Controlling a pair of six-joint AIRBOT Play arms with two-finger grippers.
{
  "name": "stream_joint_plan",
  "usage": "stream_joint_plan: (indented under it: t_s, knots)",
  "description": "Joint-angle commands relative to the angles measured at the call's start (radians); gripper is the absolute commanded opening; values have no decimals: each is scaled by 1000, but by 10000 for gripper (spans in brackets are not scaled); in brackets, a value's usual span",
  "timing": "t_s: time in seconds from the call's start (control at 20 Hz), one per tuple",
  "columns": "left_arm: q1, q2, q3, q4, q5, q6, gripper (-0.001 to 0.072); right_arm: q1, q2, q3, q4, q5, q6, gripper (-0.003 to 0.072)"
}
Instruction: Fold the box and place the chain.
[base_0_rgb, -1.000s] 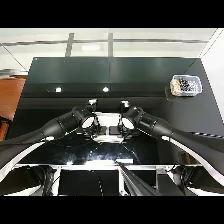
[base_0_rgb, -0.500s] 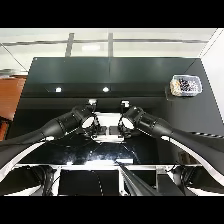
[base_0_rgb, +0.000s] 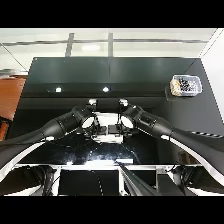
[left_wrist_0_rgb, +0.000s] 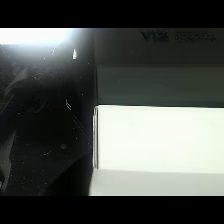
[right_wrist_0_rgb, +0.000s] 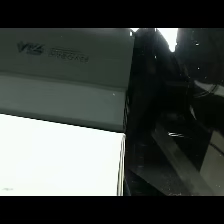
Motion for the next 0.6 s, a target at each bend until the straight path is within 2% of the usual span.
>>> stream_joint_plan:
  t_s: [0.0, 0.25, 0.35, 0.4, 0.45, 0.55]
  knots:
    - [-1, 0, 0, 0, -1, -1, 32, 0, 1, 5, 2, 17, -3, 267]
    - [-1, 0, 0, 0, -4, -1, 32, 0, -14, 5, 2, 33, -3, 265]
    - [-1, 0, 0, 0, -3, -1, 32, 0, -22, 5, 11, 35, -3, 186]
    - [-1, 0, 0, 0, -2, -2, 32, 0, -22, 5, 11, 27, -6, 50]
    - [-1, 0, 0, 0, 3, -2, 32, 0, -22, 5, 13, 24, -9, 27]
    - [-1, 0, 0, 0, 9, -2, 32, 0, -22, 5, 13, 25, -10, 27]
